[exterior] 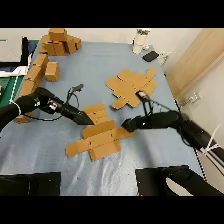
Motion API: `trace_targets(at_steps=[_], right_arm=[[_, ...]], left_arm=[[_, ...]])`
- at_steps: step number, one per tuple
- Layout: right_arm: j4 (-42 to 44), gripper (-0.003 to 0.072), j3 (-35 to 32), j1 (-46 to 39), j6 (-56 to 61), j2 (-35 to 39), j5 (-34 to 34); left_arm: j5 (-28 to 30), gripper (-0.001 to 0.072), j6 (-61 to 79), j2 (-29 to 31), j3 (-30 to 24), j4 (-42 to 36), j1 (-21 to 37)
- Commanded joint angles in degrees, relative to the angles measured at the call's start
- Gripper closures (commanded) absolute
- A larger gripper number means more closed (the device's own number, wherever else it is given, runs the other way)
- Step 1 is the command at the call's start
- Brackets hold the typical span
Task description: Fold the box.
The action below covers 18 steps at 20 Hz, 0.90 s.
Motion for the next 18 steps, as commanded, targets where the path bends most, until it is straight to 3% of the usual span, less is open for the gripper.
trace_targets(at_steps=[1, 3, 4, 5, 12, 15, 18], right_arm=[[-10.47, 0.0267, 8.74, -5.99, 7.32, 0.04, -9.35], [-10.4, 0.0304, 11.08, -7.69, 9.53, 0.04, -12.83], [-10.29, 0.039, 11.15, -7.69, 9.84, 0.04, -13.0], [-9.84, 0.0407, 11.08, -7.58, 10.34, -0.09, -12.96], [-7.91, 0.0407, 10.84, -7.58, 11.78, -0.07, -12.28], [-7.82, 0.0407, 10.84, -7.58, 12.07, -0.09, -12.17], [-7.06, 0.0407, 10.84, -7.58, 12.07, -0.09, -11.87]], left_arm=[[8.96, 0.0702, 7.08, 4.57, 1.66, 6.36, -7.43], [10.99, 0.0702, 11.21, 5.68, 1.66, 6.95, -10.16], [10.93, 0.0702, 13.16, 5.44, 1.66, 6.34, -10.8], [10.95, 0.0702, 15.02, 5.03, 1.66, 6.19, -11.28], [17.77, 0.0702, 24.13, 5.25, -2.8, 1.18, -12.07], [21.62, 0.0703, 29.64, 7.98, -7.41, -3.06, -12.46], [25.81, 0.0702, 33.0, 11.34, -10.78, -2.54, -14.73]])
